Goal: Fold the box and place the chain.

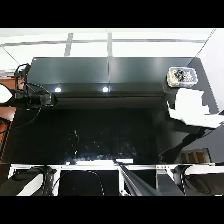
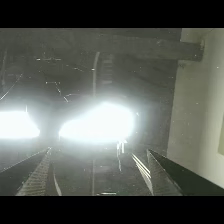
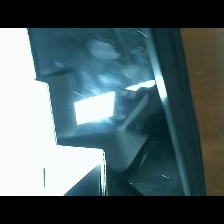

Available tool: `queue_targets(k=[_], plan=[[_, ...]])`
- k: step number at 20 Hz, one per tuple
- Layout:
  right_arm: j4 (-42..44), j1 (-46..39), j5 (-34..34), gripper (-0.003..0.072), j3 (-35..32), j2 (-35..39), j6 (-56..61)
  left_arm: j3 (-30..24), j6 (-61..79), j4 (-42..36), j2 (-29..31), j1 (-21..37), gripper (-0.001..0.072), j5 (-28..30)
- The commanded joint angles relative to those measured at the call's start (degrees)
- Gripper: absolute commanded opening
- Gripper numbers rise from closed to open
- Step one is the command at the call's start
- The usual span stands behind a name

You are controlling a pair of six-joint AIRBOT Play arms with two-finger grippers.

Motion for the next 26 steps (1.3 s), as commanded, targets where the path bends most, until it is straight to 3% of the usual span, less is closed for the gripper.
queue_targets(k=[1,4,8,12,16,20,24,26], plan=[[0.4,4.2,4.0,0.0014,-0.4,3.0,-0.2,0.1,0.1,-0.1,0.0,0.1,0.0705,0.3],[10.0,7.3,3.1,0.0013,-6.0,10.2,-0.3,0.1,0.1,-0.2,0.0,0.1,0.0705,2.2],[19.6,15.1,-2.2,0.0014,-18.7,22.8,-1.6,0.1,0.1,-1.0,0.0,0.0,0.0705,4.1],[37.5,28.0,-22.4,0.0014,-36.0,35.5,-4.5,0.0,3.1,-6.8,-0.2,0.0,0.0705,4.6],[52.8,46.9,-40.2,0.0014,-50.1,39.6,-10.1,0.1,10.5,-21.7,-2.8,0.0,0.0705,7.0],[54.7,63.4,-54.1,0.0014,-54.6,39.6,-10.4,0.3,19.6,-34.7,-9.5,-1.9,0.0705,6.9],[55.9,68.4,-56.1,0.0014,-55.1,39.5,-10.3,2.4,23.6,-38.1,-18.5,-6.5,0.0705,6.7],[55.9,68.5,-56.0,0.0014,-55.1,39.5,-10.3,5.2,25.9,-40.6,-24.1,-8.0,0.0705,3.8]])
